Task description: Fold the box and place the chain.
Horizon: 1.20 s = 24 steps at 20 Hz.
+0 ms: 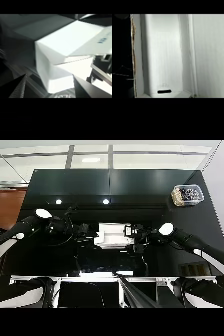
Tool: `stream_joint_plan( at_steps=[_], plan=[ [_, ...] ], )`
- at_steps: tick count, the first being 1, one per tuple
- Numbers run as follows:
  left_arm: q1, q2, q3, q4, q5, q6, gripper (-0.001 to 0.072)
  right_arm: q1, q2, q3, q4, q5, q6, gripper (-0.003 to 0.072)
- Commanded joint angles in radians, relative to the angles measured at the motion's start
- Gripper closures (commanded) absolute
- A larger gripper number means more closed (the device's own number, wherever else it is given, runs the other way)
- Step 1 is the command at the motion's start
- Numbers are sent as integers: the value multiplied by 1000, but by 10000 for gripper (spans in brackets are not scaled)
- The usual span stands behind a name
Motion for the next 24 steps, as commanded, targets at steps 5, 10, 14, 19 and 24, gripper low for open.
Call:
stream_joint_plan(
  at_steps=[5,10,14,19,24],
  plan=[
    [-109,1,54,4,-29,46,208,0,0,0,0,0,0,629],
    [-146,1,90,50,21,-28,220,0,0,0,0,0,0,629],
    [-167,2,130,147,25,-135,221,0,0,0,0,0,0,629],
    [-246,2,181,259,95,-303,222,0,0,0,0,0,0,629],
    [-358,2,238,452,153,-524,224,0,0,0,0,0,0,629]
  ],
)
